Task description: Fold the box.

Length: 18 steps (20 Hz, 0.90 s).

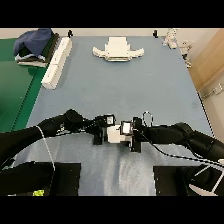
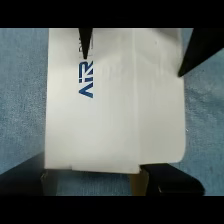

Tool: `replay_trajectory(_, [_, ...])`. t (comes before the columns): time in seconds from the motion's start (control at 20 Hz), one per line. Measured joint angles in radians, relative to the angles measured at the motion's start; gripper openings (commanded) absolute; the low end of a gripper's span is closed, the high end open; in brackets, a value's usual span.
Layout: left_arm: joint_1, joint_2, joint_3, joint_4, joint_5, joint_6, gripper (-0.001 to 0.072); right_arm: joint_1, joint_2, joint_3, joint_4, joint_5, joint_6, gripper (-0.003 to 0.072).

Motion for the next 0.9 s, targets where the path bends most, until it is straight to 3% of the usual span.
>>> replay_trajectory(0.4, [0.0,0.0,0.0,-0.001,0.005,-0.001,0.0418,0.023,-0.02,0.016,-0.141,0.087,-0.071,0.0585])
replay_trajectory(0.85, [0.0,0.0,0.0,0.0,0.002,0.0,0.0418,0.028,0.014,0.037,-0.171,0.12,-0.079,0.0582])
replay_trajectory(0.9, [0.0,0.0,0.0,0.0,0.002,0.0,0.0418,0.029,0.015,0.038,-0.172,0.122,-0.079,0.0551])
